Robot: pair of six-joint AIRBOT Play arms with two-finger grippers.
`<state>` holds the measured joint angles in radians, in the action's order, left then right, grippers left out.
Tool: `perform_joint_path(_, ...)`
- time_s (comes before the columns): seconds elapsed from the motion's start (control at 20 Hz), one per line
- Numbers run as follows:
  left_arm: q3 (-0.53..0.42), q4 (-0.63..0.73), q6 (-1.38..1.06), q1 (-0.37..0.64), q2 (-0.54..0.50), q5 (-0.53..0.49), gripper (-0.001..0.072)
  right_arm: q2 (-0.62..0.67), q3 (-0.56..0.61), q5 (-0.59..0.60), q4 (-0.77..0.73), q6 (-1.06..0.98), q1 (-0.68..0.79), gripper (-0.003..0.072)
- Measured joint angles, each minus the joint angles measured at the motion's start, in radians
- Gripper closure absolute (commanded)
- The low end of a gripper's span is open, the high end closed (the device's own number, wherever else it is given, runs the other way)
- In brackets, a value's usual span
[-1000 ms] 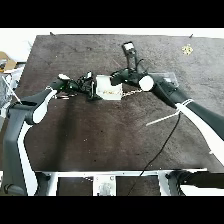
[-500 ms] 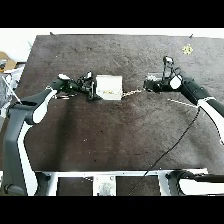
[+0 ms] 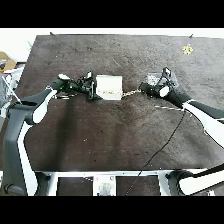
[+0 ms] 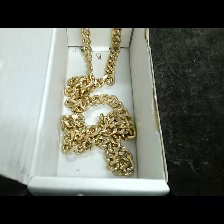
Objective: Fold the box and place the chain.
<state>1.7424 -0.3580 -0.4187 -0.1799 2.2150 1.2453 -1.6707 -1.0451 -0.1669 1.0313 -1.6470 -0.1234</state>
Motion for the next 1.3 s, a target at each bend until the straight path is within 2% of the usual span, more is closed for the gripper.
perform_joint_path(0.05,0.000,0.000,0.000,0.000,0.000,0.000,0.0248,-0.009,0.001,0.019,-0.007,-0.007,0.000,0.0488)
perform_joint_path(0.2,0.000,0.000,0.000,0.000,0.000,0.000,0.0248,-0.022,0.002,0.052,-0.018,-0.022,-0.002,0.0492)
perform_joint_path(0.25,0.000,0.000,0.000,0.000,0.000,0.000,0.0248,-0.024,0.002,0.057,-0.020,-0.023,-0.003,0.0674)
perform_joint_path(0.5,0.000,0.000,0.000,0.000,0.000,0.000,0.0248,0.012,0.002,0.054,-0.025,-0.029,-0.032,0.0684)
perform_joint_path(0.75,0.000,0.000,0.000,0.000,0.000,0.000,0.0248,0.202,0.002,0.051,0.007,0.011,-0.120,0.0684)
perform_joint_path(1.0,0.000,0.000,0.000,0.000,0.000,0.000,0.0248,0.380,-0.039,0.140,0.069,0.026,-0.256,0.0684)
perform_joint_path(1.3,0.000,0.000,0.000,0.000,0.000,0.000,0.0248,0.374,-0.161,0.220,0.132,0.031,-0.410,0.0684)
